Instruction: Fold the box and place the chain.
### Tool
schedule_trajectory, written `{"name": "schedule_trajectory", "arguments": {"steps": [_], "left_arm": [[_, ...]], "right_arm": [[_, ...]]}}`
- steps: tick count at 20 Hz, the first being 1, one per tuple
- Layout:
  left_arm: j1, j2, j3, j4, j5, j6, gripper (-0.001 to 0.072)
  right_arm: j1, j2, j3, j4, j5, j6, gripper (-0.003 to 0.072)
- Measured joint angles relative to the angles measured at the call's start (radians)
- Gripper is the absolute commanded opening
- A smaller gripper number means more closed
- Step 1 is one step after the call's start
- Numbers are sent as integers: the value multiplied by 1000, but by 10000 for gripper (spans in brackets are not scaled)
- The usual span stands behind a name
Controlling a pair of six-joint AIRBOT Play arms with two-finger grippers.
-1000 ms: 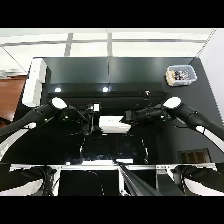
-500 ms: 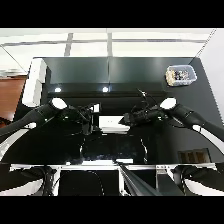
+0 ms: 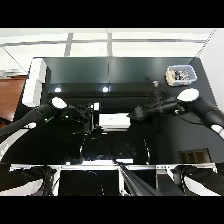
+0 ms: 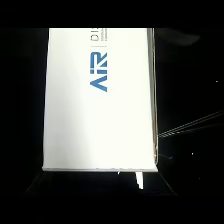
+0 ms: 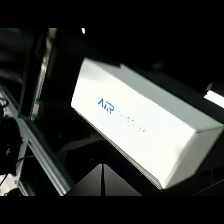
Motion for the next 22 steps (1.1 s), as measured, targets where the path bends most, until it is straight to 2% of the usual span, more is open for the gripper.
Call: {"name": "schedule_trajectory", "arguments": {"steps": [1, 5, 10, 13, 18, 22], "left_arm": [[0, 0, 0, -20, 10, 0, 713], [8, 11, 14, -69, 14, 0, 713], [36, 82, 67, -65, -61, -1, 710], [21, 87, 100, -97, -92, -1, 709], [-23, -20, 171, -194, -69, -41, 709], [-39, -108, 211, -209, -109, -117, 709]], "right_arm": [[-31, 26, 2, -9, 12, 1, 17], [-106, 80, 7, -61, 56, 27, 17], [-133, 97, 8, -157, 94, 113, 17], [-136, 100, 8, -179, 89, 135, 17], [-138, 101, 8, -191, 59, 148, 17], [-138, 101, 8, -193, 47, 151, 17]]}}
